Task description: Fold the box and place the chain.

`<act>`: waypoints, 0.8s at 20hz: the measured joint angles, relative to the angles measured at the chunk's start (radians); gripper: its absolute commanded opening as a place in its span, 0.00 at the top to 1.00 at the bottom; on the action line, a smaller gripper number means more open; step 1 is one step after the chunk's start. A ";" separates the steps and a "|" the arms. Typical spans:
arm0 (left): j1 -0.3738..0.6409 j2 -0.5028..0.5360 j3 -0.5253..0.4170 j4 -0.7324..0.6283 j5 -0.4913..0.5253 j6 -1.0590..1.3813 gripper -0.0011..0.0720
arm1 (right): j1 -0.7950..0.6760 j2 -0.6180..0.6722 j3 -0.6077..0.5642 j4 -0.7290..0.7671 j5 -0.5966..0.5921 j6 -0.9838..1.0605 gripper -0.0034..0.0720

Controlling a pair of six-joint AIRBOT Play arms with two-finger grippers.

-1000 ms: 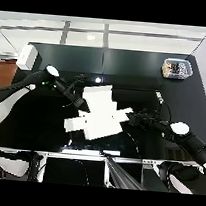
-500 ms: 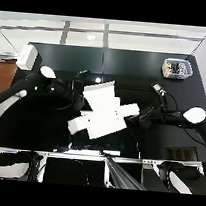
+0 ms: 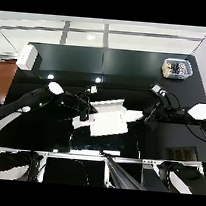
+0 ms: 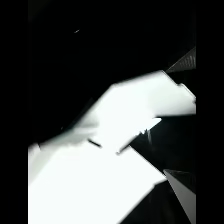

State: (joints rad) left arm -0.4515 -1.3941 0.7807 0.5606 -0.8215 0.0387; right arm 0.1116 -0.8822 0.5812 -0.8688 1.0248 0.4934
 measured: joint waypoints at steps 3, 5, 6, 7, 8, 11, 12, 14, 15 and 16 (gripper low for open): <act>-0.014 -0.002 -0.004 0.019 0.061 0.038 0.95 | 0.053 -0.013 -0.017 -0.002 -0.031 -0.155 0.02; -0.018 -0.003 -0.003 0.049 0.081 0.052 0.95 | 0.096 -0.025 -0.035 -0.003 -0.068 -0.238 0.02; -0.019 -0.003 0.000 0.070 0.086 0.055 0.95 | 0.117 -0.032 -0.042 -0.005 -0.080 -0.274 0.02; -0.020 -0.004 0.005 0.085 0.089 0.059 0.95 | 0.141 -0.042 -0.048 -0.013 -0.089 -0.307 0.02; -0.021 -0.004 0.012 0.098 0.089 0.061 0.95 | 0.164 -0.051 -0.053 -0.020 -0.100 -0.334 0.02; -0.021 -0.008 0.026 0.121 0.081 0.064 0.95 | 0.230 -0.075 -0.060 -0.037 -0.118 -0.389 0.02; -0.021 -0.011 0.029 0.125 0.080 0.064 0.95 | 0.246 -0.082 -0.061 -0.041 -0.125 -0.397 0.02; -0.021 -0.017 0.032 0.130 0.079 0.065 0.95 | 0.274 -0.097 -0.064 -0.045 -0.135 -0.414 0.02; -0.021 -0.019 0.033 0.134 0.079 0.065 0.95 | 0.281 -0.101 -0.064 -0.048 -0.140 -0.418 0.02; -0.021 -0.021 0.034 0.134 0.079 0.066 0.95 | 0.286 -0.104 -0.063 -0.055 -0.142 -0.422 0.02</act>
State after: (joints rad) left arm -0.4728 -1.4147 0.8146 0.6949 -0.7422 0.1047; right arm 0.3977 -0.9863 0.5179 -0.9234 0.8825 0.0719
